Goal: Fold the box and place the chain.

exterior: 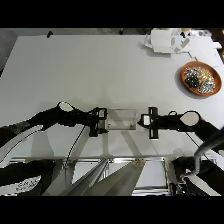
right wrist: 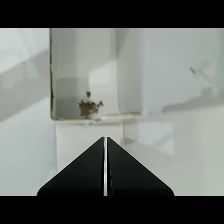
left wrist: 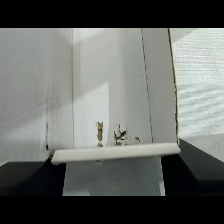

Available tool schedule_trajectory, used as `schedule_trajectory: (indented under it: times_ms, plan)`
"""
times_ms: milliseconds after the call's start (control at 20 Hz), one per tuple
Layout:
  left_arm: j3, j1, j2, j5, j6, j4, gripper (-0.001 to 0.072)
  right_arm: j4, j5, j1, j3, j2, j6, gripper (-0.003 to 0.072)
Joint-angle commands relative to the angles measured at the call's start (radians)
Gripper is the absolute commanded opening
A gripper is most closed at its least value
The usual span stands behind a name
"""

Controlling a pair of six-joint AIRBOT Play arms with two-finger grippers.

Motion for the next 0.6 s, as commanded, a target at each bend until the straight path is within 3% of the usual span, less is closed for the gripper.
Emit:
schedule_trajectory:
  times_ms: [0,300,550]
  plan:
    - [0.0,0.0,0.0,0.0,0.001,0.0,0.0138,-0.093,0.079,-0.113,0.006,0.142,0.354,0.0016]
    - [0.0,0.0,0.0,0.0,0.001,0.0,0.0139,-0.151,-0.002,-0.341,0.015,0.142,1.281,0.0016]
    - [0.0,0.0,0.0,0.0,0.001,0.0,0.0139,-0.188,0.139,-0.354,0.015,0.005,1.384,0.0016]
